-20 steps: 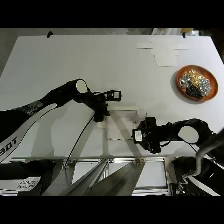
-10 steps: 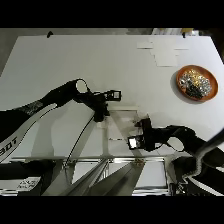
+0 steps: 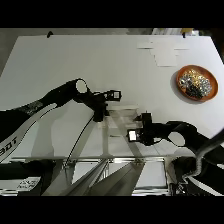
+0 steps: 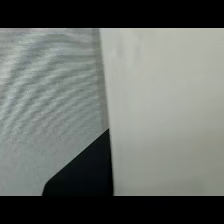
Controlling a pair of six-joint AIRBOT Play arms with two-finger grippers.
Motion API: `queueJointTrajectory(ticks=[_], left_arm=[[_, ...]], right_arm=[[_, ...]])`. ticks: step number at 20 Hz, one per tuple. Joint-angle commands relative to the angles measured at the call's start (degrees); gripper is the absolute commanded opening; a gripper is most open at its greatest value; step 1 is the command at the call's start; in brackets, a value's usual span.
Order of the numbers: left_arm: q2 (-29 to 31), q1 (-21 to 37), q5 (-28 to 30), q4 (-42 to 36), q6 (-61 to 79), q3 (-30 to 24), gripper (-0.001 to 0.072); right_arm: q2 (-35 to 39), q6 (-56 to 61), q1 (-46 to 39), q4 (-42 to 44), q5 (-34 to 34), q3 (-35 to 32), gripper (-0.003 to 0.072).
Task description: Fold the box and place the chain.
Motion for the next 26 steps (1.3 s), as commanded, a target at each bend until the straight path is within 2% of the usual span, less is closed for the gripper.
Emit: queueJointTrajectory(ticks=[1, 6, 11, 15, 18, 23, 26], left_arm=[[0.0, 0.0, 0.0, -0.1, 0.0, 0.0, 0.0011], [0.0, 0.0, 0.0, -0.1, 0.0, 0.0, 0.0011], [0.0, 0.0, 0.0, -0.1, 0.0, 0.0, 0.0011], [0.0, 0.0, 0.0, -0.1, 0.0, 0.0, 0.0011], [0.0, 0.0, 0.0, -0.1, 0.0, 0.0, 0.0011], [0.0, 0.0, 0.0, -0.1, 0.0, 0.0, 0.0011], [0.0, 0.0, 0.0, -0.1, 0.0, 0.0, 0.0011]], right_arm=[[0.1, 0.0, -2.4, 2.3, 4.0, 2.8, 0.0668], [0.0, 0.0, -6.6, 2.7, 4.3, 3.9, 0.0655], [-0.9, -1.4, -10.4, 8.7, 4.2, 3.9, 0.0652], [-2.0, -8.6, -13.6, 15.3, 4.6, 3.9, 0.0654], [-2.6, -18.4, -16.3, 24.0, 5.9, 3.9, 0.066], [-5.4, -25.4, -21.3, 29.8, 11.0, 3.9, 0.0659], [-8.2, -28.5, -22.6, 32.9, 11.8, 3.9, 0.066]])
